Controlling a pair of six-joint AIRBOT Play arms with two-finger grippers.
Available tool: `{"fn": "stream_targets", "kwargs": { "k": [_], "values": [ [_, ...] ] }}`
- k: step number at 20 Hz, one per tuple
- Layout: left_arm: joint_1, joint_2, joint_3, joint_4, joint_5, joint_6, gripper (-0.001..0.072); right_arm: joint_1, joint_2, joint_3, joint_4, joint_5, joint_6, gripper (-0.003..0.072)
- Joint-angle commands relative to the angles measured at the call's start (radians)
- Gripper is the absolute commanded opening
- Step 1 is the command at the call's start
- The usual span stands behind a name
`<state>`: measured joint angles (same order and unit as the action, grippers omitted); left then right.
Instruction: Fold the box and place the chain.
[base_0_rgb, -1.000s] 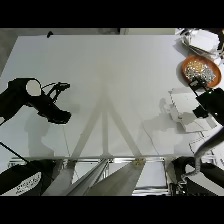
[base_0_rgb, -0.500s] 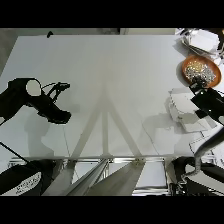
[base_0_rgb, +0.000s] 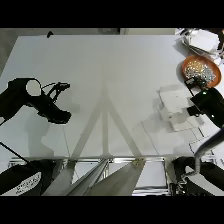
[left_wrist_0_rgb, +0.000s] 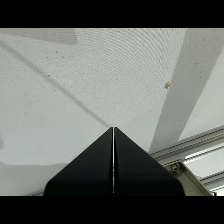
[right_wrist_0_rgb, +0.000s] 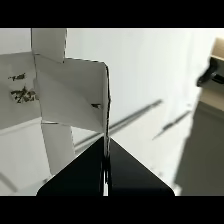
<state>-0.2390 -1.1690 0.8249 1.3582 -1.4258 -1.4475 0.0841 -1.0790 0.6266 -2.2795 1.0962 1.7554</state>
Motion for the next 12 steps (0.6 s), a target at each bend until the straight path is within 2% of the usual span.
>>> {"fn": "stream_targets", "kwargs": {
  "k": [1,3,6,9,12],
  "values": [
    [0.000,0.001,0.000,0.000,0.000,0.000,0.0011,0.057,0.149,-0.002,0.510,-0.106,-0.068,0.0015],
    [0.001,0.001,0.000,0.000,0.000,0.000,0.0011,0.096,0.232,-0.006,0.688,-0.146,-0.112,0.0015],
    [0.000,0.001,0.000,0.000,0.000,0.000,0.0011,0.190,0.364,-0.042,0.716,-0.174,-0.072,0.0015],
    [0.001,0.001,0.000,0.000,0.011,0.018,0.0011,0.280,0.496,-0.135,0.763,-0.265,0.017,0.0015],
    [0.001,0.001,0.000,-0.014,0.056,0.027,0.0011,0.367,0.558,-0.235,0.784,-0.326,0.092,0.0015]
  ]
}}
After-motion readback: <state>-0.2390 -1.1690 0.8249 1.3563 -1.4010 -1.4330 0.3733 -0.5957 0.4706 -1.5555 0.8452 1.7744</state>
